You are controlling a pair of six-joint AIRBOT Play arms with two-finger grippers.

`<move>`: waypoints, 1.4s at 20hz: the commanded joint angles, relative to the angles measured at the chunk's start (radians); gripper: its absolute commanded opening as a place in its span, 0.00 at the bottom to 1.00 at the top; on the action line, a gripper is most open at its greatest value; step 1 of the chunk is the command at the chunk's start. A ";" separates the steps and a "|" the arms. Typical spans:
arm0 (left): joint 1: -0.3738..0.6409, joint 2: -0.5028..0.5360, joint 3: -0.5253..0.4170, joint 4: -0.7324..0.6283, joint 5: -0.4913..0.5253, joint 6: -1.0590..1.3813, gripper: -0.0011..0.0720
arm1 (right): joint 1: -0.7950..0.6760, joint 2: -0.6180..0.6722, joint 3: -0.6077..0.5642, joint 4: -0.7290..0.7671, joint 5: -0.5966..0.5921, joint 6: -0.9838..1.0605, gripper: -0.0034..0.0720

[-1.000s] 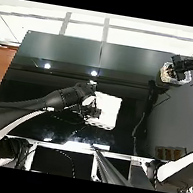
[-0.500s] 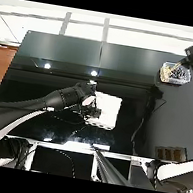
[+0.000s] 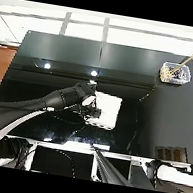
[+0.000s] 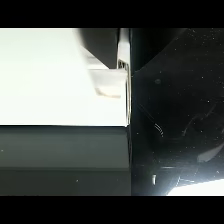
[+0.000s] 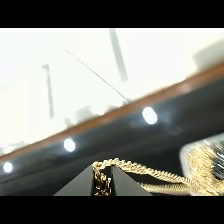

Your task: Fold the box and place the chain.

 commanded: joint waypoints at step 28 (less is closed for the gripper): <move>0.001 0.001 0.000 0.000 0.003 0.000 0.06 | 0.710 0.589 -0.866 0.053 0.177 -0.254 0.06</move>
